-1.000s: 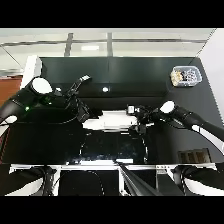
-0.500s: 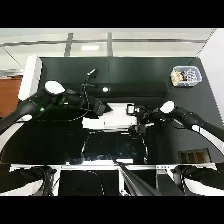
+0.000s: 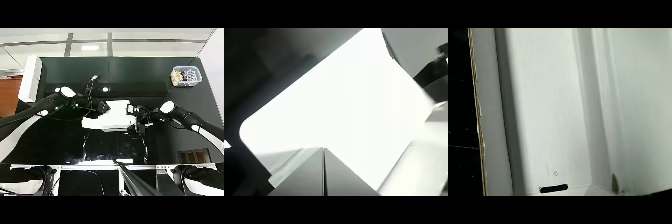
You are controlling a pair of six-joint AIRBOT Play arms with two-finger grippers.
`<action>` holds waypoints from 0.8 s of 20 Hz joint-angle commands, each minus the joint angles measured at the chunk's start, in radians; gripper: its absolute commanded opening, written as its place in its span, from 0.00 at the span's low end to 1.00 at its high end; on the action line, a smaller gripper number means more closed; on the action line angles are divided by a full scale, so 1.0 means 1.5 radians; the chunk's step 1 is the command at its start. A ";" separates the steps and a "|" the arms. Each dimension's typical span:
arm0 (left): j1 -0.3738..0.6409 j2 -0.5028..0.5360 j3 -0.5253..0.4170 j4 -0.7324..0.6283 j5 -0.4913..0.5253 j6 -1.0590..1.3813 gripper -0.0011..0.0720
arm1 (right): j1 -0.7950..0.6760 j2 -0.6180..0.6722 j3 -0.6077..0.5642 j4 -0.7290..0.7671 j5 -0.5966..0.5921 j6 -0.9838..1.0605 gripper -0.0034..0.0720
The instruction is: Fold the box and place the chain.
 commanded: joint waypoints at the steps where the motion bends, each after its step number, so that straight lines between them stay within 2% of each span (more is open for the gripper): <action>1: -0.001 -0.033 0.000 0.013 -0.068 0.002 0.04 | 0.001 0.000 0.000 0.002 0.002 0.000 0.70; 5: 0.012 0.009 0.024 0.057 -0.018 0.002 0.04 | 0.001 0.000 0.000 0.001 0.002 0.000 0.70; 8: 0.044 0.078 0.048 0.083 -0.020 0.001 0.04 | 0.001 0.000 0.000 0.001 0.002 0.000 0.70; 11: 0.073 0.169 0.046 0.111 -0.058 0.001 0.04 | 0.001 0.000 0.000 0.001 0.002 0.000 0.70; 14: 0.074 0.266 -0.003 0.102 -0.069 0.045 0.04 | 0.001 0.000 0.000 0.001 0.002 0.000 0.70; 16: 0.075 0.330 -0.076 0.071 -0.058 0.094 0.04 | 0.001 0.000 0.000 0.001 0.002 0.000 0.70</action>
